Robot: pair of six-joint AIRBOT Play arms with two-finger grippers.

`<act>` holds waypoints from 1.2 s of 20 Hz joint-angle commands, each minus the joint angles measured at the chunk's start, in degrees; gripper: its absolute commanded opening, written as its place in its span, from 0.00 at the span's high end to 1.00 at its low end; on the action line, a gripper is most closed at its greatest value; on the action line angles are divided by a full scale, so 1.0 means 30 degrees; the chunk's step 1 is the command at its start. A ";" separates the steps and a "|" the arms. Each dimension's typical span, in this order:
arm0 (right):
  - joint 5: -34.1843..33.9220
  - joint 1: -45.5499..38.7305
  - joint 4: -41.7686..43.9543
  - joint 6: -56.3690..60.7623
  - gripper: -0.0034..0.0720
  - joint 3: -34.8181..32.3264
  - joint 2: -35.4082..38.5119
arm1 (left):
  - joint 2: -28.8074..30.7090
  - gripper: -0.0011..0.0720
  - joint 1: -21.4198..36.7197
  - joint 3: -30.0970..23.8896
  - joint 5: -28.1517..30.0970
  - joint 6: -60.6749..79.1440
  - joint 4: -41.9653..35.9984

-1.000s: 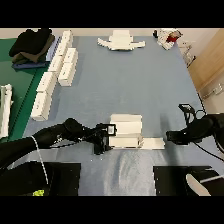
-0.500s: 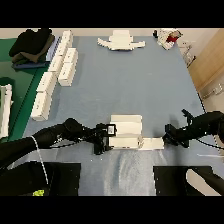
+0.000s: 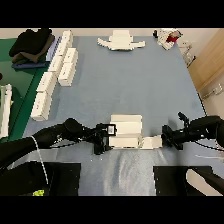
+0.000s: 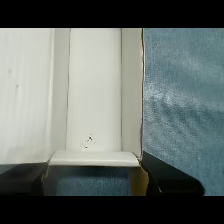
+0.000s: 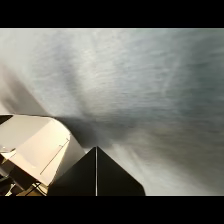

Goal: Fold the box.

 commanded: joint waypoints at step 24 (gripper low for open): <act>0.4911 1.2852 -0.3971 0.6360 0.49 0.2645 0.3344 | -0.0007 0.27 -0.0007 0.0015 0.0007 0.0000 0.0000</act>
